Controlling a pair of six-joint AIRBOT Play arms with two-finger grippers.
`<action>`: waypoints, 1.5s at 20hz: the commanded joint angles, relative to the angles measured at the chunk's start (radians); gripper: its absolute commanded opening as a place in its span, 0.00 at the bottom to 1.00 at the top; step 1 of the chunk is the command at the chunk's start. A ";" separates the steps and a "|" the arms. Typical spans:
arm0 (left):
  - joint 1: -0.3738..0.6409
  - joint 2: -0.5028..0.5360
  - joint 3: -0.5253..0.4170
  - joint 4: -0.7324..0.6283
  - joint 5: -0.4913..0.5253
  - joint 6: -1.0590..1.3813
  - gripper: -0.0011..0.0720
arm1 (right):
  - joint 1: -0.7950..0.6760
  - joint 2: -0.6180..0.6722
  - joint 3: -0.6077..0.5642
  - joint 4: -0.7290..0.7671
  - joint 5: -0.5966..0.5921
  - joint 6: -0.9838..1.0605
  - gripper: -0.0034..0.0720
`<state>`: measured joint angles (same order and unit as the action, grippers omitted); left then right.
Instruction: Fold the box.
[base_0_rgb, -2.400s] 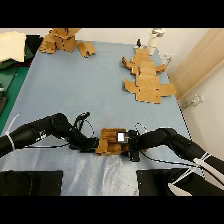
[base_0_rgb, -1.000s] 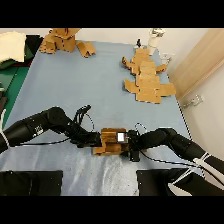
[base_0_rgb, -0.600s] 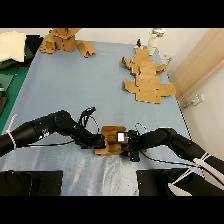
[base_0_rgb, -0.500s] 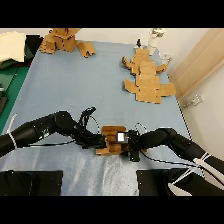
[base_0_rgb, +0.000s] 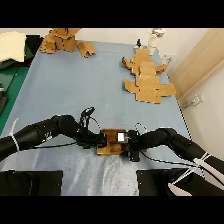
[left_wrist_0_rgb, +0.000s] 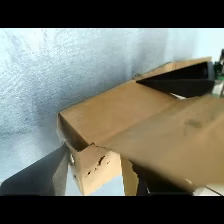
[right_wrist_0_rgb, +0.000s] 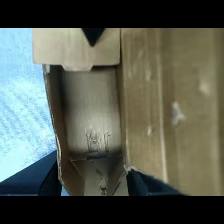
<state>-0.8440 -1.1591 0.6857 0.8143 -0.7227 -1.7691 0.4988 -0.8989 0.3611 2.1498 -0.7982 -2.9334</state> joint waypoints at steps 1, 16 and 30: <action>-0.071 -0.006 -0.001 0.142 0.019 -0.163 0.71 | 0.001 0.001 0.001 0.000 0.000 0.000 0.63; -0.147 -0.006 0.065 0.281 0.062 -0.406 0.71 | 0.001 0.001 0.001 0.000 0.000 0.000 0.63; -0.139 -0.005 0.136 0.234 -0.039 -0.405 0.71 | 0.001 0.001 0.001 0.000 0.000 0.000 0.63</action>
<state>-0.9829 -1.1652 0.8124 1.0477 -0.7406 -2.1738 0.4988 -0.8986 0.3614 2.1506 -0.7998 -2.9307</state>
